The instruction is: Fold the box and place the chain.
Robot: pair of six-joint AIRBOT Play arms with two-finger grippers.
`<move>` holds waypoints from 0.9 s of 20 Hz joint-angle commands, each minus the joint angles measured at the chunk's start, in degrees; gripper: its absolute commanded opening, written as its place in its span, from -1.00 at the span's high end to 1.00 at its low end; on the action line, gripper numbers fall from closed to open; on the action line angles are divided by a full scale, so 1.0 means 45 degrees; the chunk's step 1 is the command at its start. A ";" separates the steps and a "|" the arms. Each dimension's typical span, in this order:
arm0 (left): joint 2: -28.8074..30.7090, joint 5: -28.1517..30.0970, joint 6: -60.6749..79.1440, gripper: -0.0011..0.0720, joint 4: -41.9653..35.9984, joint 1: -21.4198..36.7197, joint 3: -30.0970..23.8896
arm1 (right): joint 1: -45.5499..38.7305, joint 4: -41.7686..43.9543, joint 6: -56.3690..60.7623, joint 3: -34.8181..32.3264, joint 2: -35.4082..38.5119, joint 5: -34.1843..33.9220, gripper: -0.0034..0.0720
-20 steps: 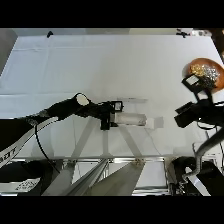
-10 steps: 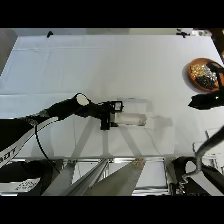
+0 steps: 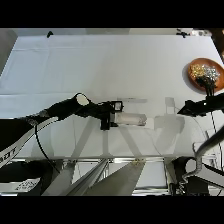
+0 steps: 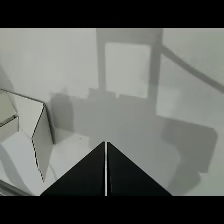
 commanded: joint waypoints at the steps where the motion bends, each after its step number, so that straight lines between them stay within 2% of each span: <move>1: 0.0010 -0.0005 0.0005 -0.25 0.0000 0.0005 0.0015 | 0.0884 0.0855 -0.0656 -0.0996 -0.0146 -0.0845 0.89; 7: 0.0010 -0.0005 0.0000 -0.25 0.0000 0.0005 0.0015 | 0.1967 0.1258 -0.0661 -0.1962 -0.0146 -0.1069 0.89; 12: 0.0010 -0.0005 0.0000 -0.25 0.0000 0.0005 0.0015 | 0.1977 0.2225 -0.1243 -0.2608 -0.0146 -0.1141 0.89; 18: 0.0010 0.0000 0.0005 -0.25 0.0000 0.0005 0.0015 | 0.1977 0.2540 -0.1365 -0.3084 -0.0146 -0.1234 0.89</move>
